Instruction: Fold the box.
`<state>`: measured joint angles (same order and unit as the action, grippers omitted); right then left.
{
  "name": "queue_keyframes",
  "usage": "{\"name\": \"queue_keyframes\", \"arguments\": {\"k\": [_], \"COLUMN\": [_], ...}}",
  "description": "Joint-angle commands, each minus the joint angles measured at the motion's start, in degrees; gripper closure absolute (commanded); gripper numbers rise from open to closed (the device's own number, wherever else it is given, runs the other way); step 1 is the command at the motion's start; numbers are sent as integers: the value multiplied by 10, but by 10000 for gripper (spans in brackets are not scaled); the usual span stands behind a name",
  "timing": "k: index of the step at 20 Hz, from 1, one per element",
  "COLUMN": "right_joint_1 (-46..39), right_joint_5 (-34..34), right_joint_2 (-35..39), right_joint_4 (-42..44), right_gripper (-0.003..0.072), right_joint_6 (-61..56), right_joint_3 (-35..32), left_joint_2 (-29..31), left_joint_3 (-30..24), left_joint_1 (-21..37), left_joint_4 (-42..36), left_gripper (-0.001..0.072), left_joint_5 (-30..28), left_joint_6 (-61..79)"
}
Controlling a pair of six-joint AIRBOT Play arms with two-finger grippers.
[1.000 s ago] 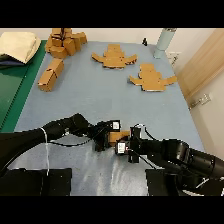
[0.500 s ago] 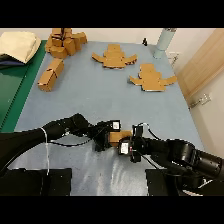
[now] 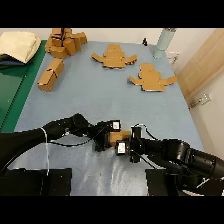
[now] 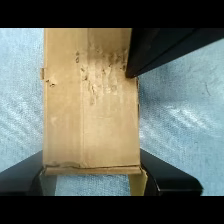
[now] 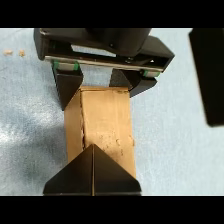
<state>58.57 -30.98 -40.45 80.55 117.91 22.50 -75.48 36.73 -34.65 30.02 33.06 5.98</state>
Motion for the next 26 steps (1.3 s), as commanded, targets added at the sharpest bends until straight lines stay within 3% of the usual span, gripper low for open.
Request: {"name": "queue_keyframes", "arguments": {"k": [1,13,19,26], "right_joint_1": [0,0,0,-2], "right_joint_5": [-1,0,-73,-72], "right_joint_2": [-3,4,49,31], "right_joint_4": [3,2,-23,-28], "right_gripper": [682,682,682,682], "right_joint_6": [0,0,-11,-16], "right_joint_3": [0,-1,1,-4], "left_joint_2": [0,0,0,0], "left_joint_3": [0,0,0,0], "left_joint_1": [0,0,0,0], "left_joint_4": [0,0,0,0], "left_gripper": [185,185,185,184], "left_joint_5": [0,0,0,0], "left_joint_6": [0,0,0,0]}}
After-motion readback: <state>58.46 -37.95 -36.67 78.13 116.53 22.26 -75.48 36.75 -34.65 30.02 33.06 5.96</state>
